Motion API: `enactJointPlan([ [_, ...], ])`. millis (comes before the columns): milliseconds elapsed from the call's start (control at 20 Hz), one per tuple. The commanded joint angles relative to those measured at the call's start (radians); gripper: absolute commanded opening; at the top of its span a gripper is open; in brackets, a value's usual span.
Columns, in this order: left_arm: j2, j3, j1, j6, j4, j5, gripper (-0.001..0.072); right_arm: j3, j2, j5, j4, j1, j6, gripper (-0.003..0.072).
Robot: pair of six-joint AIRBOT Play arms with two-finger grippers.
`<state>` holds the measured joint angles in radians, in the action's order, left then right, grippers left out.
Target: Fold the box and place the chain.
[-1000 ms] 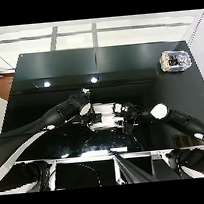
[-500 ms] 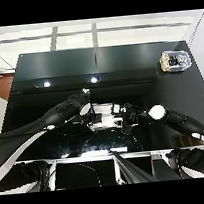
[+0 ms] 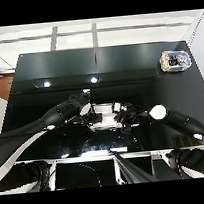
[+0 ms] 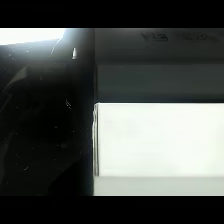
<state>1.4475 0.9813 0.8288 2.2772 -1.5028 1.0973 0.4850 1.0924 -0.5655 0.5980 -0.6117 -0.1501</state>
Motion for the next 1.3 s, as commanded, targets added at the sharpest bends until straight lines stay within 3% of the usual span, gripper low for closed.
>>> enactJointPlan([
  [0, 0.0, 0.001, 0.0, 0.0, -0.003, 0.003, 0.0033, 0.0, -0.063, -0.019, 0.097, 0.03, -0.28, 0.0051],
  [300, 0.0, 0.001, 0.0, 0.0, -0.003, 0.004, 0.0034, 0.0, -0.272, -0.27, 0.234, 0.306, -0.844, 0.0049],
  [450, 0.0, 0.001, 0.0, 0.0, -0.003, 0.005, 0.0033, -0.007, -0.294, -0.328, 0.395, 0.488, -1.258, 0.0049],
  [550, 0.0, 0.001, 0.0, 0.0, -0.003, 0.005, 0.0034, -0.048, -0.291, -0.312, 0.462, 0.569, -1.418, 0.0048],
  [650, 0.0, 0.001, 0.0, 0.0, -0.003, 0.005, 0.0033, -0.102, -0.273, -0.311, 0.426, 0.612, -1.431, 0.0049],
  [850, 0.0, 0.001, 0.0, 0.0, -0.003, 0.005, 0.0034, -0.166, -0.141, -0.341, 0.2, 0.57, -1.304, 0.0049],
  [1100, 0.0, 0.001, 0.0, 0.0, -0.003, 0.008, 0.0034, -0.162, 0.052, -0.298, -0.122, 0.455, -1.08, 0.0048],
  [1250, 0.0, 0.001, 0.0, 0.0, -0.003, 0.007, 0.0033, -0.14, 0.069, -0.305, -0.163, 0.428, -1.048, 0.0049],
])
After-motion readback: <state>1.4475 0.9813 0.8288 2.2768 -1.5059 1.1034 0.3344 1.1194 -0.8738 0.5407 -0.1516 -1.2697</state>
